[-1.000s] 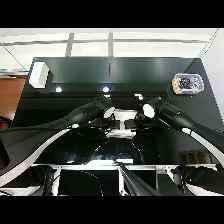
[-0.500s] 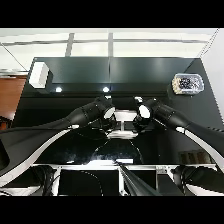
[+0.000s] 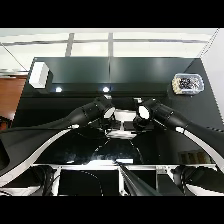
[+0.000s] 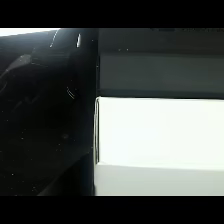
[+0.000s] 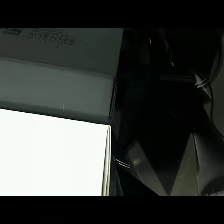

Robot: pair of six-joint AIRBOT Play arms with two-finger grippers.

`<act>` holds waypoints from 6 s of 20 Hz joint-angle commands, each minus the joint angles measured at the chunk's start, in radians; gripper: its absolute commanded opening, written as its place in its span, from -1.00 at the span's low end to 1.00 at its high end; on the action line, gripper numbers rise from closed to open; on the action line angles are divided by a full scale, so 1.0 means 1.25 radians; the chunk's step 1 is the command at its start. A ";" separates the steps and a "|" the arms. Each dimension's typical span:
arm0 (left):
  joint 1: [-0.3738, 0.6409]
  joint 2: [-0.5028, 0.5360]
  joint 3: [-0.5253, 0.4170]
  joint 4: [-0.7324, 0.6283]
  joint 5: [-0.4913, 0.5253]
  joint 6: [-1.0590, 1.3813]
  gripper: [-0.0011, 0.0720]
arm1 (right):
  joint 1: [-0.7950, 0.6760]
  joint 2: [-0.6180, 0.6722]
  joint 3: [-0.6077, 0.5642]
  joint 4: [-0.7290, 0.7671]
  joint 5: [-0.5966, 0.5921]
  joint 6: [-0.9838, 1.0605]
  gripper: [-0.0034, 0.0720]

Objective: Fold the box and place the chain.

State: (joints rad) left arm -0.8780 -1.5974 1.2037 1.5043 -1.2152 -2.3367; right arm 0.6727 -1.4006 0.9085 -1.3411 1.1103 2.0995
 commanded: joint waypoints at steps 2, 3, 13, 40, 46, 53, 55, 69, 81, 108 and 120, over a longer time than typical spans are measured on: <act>0.001 0.000 0.000 -0.002 0.002 -0.002 -0.90 | 0.000 0.000 0.001 0.001 0.000 0.002 -0.37; 0.001 0.000 0.000 -0.002 0.002 -0.002 -0.90 | 0.000 0.000 0.001 0.001 0.000 0.002 -0.37; 0.001 0.000 0.000 -0.002 0.001 -0.002 -0.90 | -0.035 0.012 0.007 -0.002 0.014 -0.005 -0.36; 0.001 0.000 0.000 -0.002 0.001 -0.002 -0.90 | -0.036 0.020 0.012 0.040 -0.020 -0.022 -0.60; 0.001 0.000 0.000 -0.002 0.001 -0.002 -0.90 | -0.036 0.019 0.013 0.040 -0.034 -0.022 -0.88; 0.001 0.000 0.000 -0.001 0.001 -0.002 -0.90 | -0.046 0.067 0.013 0.024 0.001 -0.069 -0.17; 0.001 0.000 0.000 -0.001 0.001 -0.002 -0.90 | -0.054 0.124 0.013 0.023 0.034 -0.108 -0.17; 0.001 0.000 0.000 -0.001 0.001 -0.001 -0.90 | -0.462 0.373 -0.060 -0.497 -0.240 -0.154 -0.18; 0.001 0.000 0.000 -0.001 0.001 -0.002 -0.90 | -0.728 -0.203 0.379 -0.138 -0.213 -0.319 0.83; 0.001 0.000 0.000 -0.001 0.002 -0.002 -0.90 | -0.732 -0.017 0.587 -0.003 0.000 -0.490 -0.89; 0.001 0.000 0.000 -0.002 0.002 -0.001 -0.90 | -0.674 0.235 0.586 0.220 0.183 -0.585 -0.90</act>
State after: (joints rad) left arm -0.8772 -1.5978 1.2034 1.5024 -1.2129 -2.3386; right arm -0.2035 -1.1751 1.6413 -1.1084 1.2762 1.3888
